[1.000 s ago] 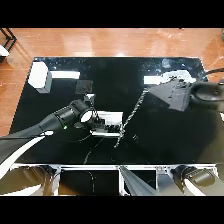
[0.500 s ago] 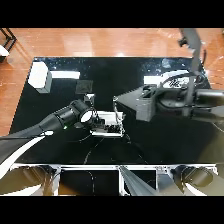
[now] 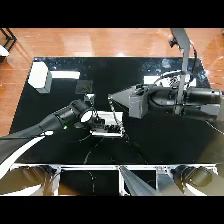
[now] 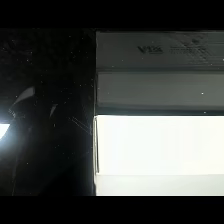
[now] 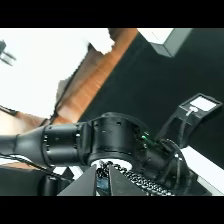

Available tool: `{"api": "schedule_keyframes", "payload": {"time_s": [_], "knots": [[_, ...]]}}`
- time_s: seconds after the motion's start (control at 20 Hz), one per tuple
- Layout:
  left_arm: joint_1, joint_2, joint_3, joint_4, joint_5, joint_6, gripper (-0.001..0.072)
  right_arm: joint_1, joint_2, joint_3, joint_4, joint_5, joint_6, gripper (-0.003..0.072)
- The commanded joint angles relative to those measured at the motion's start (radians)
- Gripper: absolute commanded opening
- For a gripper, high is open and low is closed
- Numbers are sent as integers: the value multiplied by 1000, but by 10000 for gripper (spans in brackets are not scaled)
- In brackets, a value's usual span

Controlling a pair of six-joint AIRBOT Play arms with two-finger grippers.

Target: Fold the box and place the chain.

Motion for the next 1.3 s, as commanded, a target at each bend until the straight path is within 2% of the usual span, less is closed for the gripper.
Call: {"api": "schedule_keyframes", "payload": {"time_s": [0.0, 0.4, 0.5, 0.65, 0.9, 1.25], "knots": [[0, 0, 0, 0, 1, 0, 27, 1, 0, 15, 50, -51, 0, 20], [0, 0, 0, -1, 0, 0, 28, 1, 0, 131, 55, -96, 1, 21], [0, 0, 0, -1, 0, 0, 28, -5, -2, 133, 14, -87, 10, 21], [0, 0, 0, 0, 0, 0, 28, -10, -14, 131, -107, -9, 80, 21], [0, 0, 0, 0, 0, 0, 27, 6, -64, 40, -177, 154, 95, 21], [0, 0, 0, -1, 0, 0, 27, 26, -211, -75, -222, 126, 90, 22]]}}
